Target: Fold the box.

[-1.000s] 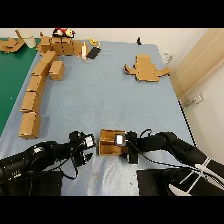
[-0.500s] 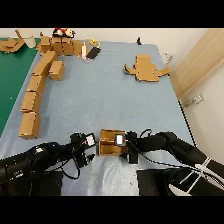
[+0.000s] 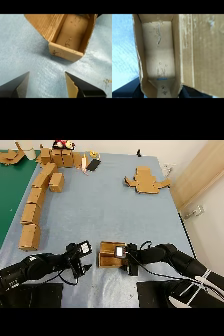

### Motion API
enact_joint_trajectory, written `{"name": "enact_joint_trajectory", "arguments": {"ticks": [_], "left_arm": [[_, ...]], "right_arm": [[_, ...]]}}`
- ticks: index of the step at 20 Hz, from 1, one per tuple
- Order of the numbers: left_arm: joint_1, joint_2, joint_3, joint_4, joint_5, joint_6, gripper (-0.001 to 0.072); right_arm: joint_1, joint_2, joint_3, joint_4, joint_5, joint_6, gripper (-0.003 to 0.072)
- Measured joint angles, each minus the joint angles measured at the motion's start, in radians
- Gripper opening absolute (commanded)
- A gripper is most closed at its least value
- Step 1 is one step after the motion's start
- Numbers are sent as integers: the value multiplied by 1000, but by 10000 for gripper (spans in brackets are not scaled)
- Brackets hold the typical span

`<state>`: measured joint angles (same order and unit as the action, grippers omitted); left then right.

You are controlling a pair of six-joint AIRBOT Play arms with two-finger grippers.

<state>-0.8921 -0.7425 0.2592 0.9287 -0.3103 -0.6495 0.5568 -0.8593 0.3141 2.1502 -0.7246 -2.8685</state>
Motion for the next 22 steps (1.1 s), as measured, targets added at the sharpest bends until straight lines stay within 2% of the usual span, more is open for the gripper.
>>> {"name": "enact_joint_trajectory", "arguments": {"ticks": [2, 5, 8, 10, 12, 15, 22], "left_arm": [[52, 8, -1, -125, -69, 147, 700], [137, 0, 0, -385, -174, 430, 700], [211, -44, 9, -606, -265, 649, 700], [264, -97, 25, -692, -358, 745, 700], [316, -154, 48, -742, -447, 802, 700], [380, -208, 87, -780, -525, 856, 701], [426, -237, 134, -778, -573, 906, 700]], "right_arm": [[0, 0, 0, 0, 0, 0, 412], [0, 0, 0, 0, 0, 0, 412], [0, 0, 0, 0, 0, 0, 412], [0, 0, 0, 0, 0, 0, 412], [0, 0, 0, 0, 0, 0, 412], [0, 0, 0, 0, 0, 0, 412], [0, 0, 0, 0, 0, 0, 412]]}}
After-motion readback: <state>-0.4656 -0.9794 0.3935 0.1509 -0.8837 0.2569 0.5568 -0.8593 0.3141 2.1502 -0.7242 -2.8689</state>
